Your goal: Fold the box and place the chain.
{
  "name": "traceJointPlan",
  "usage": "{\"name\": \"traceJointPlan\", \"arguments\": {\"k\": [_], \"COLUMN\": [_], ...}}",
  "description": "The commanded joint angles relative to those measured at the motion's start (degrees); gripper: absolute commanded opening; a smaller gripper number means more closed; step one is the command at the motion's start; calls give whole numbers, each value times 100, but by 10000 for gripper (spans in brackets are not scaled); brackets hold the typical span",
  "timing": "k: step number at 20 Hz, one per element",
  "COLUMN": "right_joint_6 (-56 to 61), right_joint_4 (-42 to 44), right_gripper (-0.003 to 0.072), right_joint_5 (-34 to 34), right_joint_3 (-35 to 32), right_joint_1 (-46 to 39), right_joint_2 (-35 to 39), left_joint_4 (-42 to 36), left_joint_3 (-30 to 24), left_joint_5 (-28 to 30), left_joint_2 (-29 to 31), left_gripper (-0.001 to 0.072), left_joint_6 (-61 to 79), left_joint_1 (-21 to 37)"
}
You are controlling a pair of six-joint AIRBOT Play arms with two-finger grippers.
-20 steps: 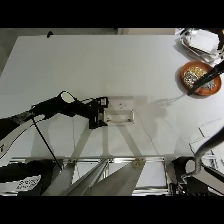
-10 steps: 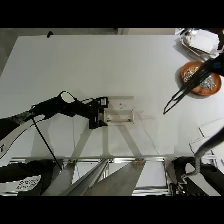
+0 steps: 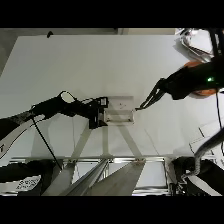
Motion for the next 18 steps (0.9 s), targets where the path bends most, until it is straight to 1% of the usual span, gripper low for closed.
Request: {"name": "traceJointPlan", "arguments": {"k": [1, 3, 6, 10, 18], "right_joint_6": [264, 291, 317, 319, 319], "right_joint_4": [-13, -13, -11, -26, -160], "right_gripper": [8, 8, 8, 8, 8], "right_joint_5": [-691, -1161, -1711, -1729, -1891], "right_joint_3": [-514, -782, -859, -863, -903], "right_joint_1": [643, 1001, 1342, 1556, 2114], "right_joint_2": [4, 4, -9, -295, -1888], "left_joint_4": [0, 0, 0, 0, 0], "left_joint_3": [4, 4, 4, 4, 4], "left_joint_5": [0, 0, 0, 0, 0], "left_joint_2": [2, 2, 2, 2, 2], "left_gripper": [212, 212, 212, 212, 212], "left_joint_6": [2, 2, 2, 2, 2], "left_joint_1": [2, 2, 2, 2, 2]}}
